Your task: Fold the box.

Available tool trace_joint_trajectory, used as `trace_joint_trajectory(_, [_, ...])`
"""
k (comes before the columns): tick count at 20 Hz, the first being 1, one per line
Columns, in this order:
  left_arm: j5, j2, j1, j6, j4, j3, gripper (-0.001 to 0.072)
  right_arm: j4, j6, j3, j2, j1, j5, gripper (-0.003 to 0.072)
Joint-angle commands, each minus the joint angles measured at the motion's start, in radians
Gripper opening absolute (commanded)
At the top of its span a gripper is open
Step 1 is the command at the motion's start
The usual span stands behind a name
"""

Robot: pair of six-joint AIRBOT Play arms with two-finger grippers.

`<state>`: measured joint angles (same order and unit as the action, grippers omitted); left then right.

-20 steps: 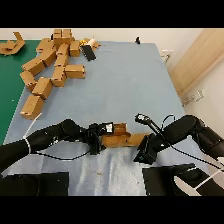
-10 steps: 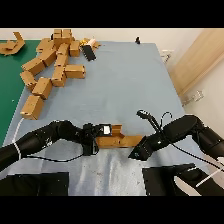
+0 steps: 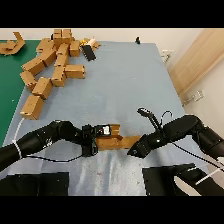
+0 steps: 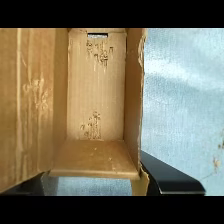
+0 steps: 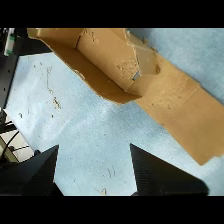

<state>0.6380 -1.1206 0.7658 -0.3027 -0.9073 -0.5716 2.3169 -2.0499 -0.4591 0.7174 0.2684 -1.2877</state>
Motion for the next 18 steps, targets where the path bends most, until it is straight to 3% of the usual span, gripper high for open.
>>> trace_joint_trajectory(1, [-0.003,-0.016,0.001,-0.002,0.021,-0.001,0.0525,0.0,0.008,-0.001,-0.001,0.0,0.006,0.072])
trace_joint_trajectory(9, [-0.01,-0.021,0.001,0.005,0.021,-0.001,0.0525,0.001,0.022,-0.001,-0.001,0.0,0.027,0.072])
trace_joint_trajectory(12, [-0.009,-0.02,0.001,0.006,0.021,-0.001,0.0525,0.0,0.162,-0.001,0.0,0.0,0.05,0.072])
trace_joint_trajectory(13, [-0.009,-0.02,0.001,0.006,0.021,-0.001,0.0525,0.002,0.24,-0.001,0.0,0.0,0.05,0.0687])
trace_joint_trajectory(14, [-0.009,-0.02,0.001,0.006,0.021,-0.001,0.0525,0.008,0.298,-0.001,0.0,0.0,0.053,0.0477])
trace_joint_trajectory(15, [-0.009,-0.02,0.001,0.006,0.021,-0.001,0.0525,0.022,0.328,-0.001,0.0,0.001,0.073,0.0001])
trace_joint_trajectory(18, [-0.009,-0.02,0.001,0.006,0.021,-0.001,0.0525,0.15,0.283,-0.001,0.006,0.025,0.184,0.0004])
